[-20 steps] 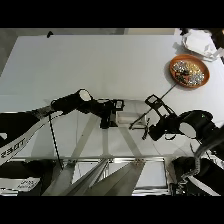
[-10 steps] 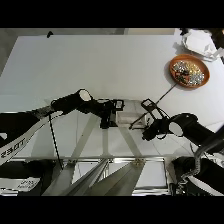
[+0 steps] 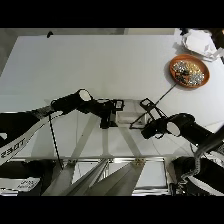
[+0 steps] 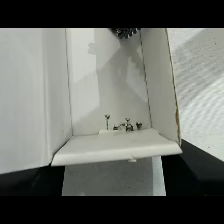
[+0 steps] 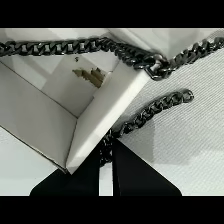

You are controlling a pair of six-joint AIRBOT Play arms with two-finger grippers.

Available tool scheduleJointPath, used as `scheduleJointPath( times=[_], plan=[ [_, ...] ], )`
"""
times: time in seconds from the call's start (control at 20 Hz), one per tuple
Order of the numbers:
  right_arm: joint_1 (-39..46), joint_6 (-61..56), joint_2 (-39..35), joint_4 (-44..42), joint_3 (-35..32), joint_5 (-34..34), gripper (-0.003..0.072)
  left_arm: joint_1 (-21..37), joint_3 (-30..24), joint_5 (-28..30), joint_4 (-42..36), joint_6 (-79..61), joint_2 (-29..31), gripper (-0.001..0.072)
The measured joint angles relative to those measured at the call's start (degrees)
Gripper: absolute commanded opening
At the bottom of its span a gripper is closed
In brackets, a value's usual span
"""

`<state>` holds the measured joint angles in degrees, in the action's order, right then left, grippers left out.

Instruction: Fold the box and place the chain.

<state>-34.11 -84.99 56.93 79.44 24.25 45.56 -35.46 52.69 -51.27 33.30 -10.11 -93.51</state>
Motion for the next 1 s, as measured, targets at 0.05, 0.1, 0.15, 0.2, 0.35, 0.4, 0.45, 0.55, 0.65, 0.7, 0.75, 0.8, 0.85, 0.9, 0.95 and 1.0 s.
scheduleJointPath(
  times=[0.05,0.1,0.15,0.2,0.35,0.4,0.45,0.55,0.65,0.7,0.75,0.8,0.85,0.9,0.95,1.0],
  plan=[
    [-0.13,-0.07,-0.31,-0.26,-0.02,0.70,0.0016,0.00,0.02,-0.02,0.11,-0.15,0.02,0.0339],
    [-0.24,-0.17,-0.87,-1.33,-0.09,2.23,0.0016,0.00,0.00,0.00,-0.07,0.15,0.02,0.0339],
    [-0.42,-0.20,-1.75,-1.70,-0.11,4.13,0.0016,0.00,0.00,0.00,-0.04,0.15,0.02,0.0339],
    [-0.37,-0.33,-2.91,-0.55,-0.02,4.39,0.0016,0.00,0.00,0.02,-0.04,0.15,0.02,0.0339],
    [-0.44,-0.59,-7.65,1.20,0.02,8.20,0.0016,0.00,0.00,0.02,-0.04,0.11,0.02,0.0339],
    [-0.42,-1.05,-9.31,2.64,0.04,8.72,0.0016,0.00,0.00,0.00,-0.04,0.09,0.02,0.0339],
    [-0.39,-1.66,-11.04,3.69,0.07,10.14,0.0016,0.00,0.00,0.00,-0.04,0.09,0.02,0.0339],
    [-0.44,-2.21,-14.71,4.09,0.31,11.67,0.0016,0.00,0.00,0.02,-0.04,0.09,0.00,0.0339],
    [-0.42,-2.67,-17.90,5.03,1.11,12.48,0.0016,0.00,0.00,0.00,-0.04,0.09,0.00,0.0339],
    [-0.42,-2.73,-19.41,4.92,1.99,12.74,0.0016,0.00,0.00,0.02,-0.04,0.09,0.00,0.0339],
    [-0.42,-2.91,-20.65,4.61,3.15,12.83,0.0016,0.00,0.00,0.00,-0.04,0.09,0.00,0.0339],
    [-0.42,-2.93,-21.62,4.37,4.44,12.66,0.0016,0.00,0.00,0.00,-0.04,0.07,0.02,0.0339],
    [-0.42,-3.10,-22.36,3.82,5.92,12.09,0.0017,0.00,0.00,0.02,-0.04,0.07,0.02,0.0339],
    [-0.42,-3.10,-22.86,3.15,7.28,11.19,0.0017,0.00,0.00,0.02,-0.04,0.07,0.02,0.0339],
    [-0.42,-3.06,-23.26,2.25,8.48,9.66,0.0017,0.00,0.00,0.00,-0.04,0.07,0.02,0.0339],
    [-0.42,-2.73,-23.47,1.36,9.33,8.09,0.0017,0.00,0.00,0.00,-0.04,0.07,0.02,0.0339]
  ],
)
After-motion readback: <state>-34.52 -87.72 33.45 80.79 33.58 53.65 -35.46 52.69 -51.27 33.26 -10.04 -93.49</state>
